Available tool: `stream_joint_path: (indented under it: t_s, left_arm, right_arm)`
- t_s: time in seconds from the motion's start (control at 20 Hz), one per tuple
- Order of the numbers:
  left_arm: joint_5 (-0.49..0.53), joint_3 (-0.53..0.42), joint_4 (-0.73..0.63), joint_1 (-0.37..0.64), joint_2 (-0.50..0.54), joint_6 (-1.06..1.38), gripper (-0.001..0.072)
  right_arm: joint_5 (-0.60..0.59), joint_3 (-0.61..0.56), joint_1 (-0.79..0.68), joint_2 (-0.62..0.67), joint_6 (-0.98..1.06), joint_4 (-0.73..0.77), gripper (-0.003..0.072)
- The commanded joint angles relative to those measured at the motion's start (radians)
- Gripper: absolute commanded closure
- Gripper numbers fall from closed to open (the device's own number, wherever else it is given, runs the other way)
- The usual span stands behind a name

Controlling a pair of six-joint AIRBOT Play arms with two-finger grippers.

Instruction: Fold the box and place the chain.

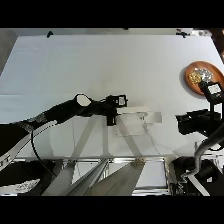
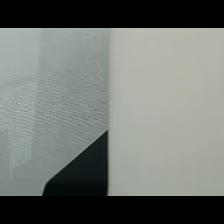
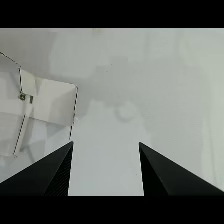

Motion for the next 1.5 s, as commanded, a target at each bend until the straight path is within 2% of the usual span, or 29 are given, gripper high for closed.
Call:
stream_joint_path:
  t_s: [0.0,0.9,1.45]
  left_arm:
    - [0.002,0.0,-0.003,-0.002,-0.022,0.018,0.0703]
    - [0.01,0.0,-0.006,-0.002,-0.056,0.037,0.0703]
    - [-0.087,0.036,0.047,0.041,-0.056,0.011,0.0706]
  right_arm:
    - [0.0,0.0,0.0,-0.001,0.0,0.0,0.0222]
    - [0.0,0.0,0.0,-0.001,0.0,0.0,0.0222]
    - [0.0,0.0,0.0,-0.001,0.0,0.0,0.0222]
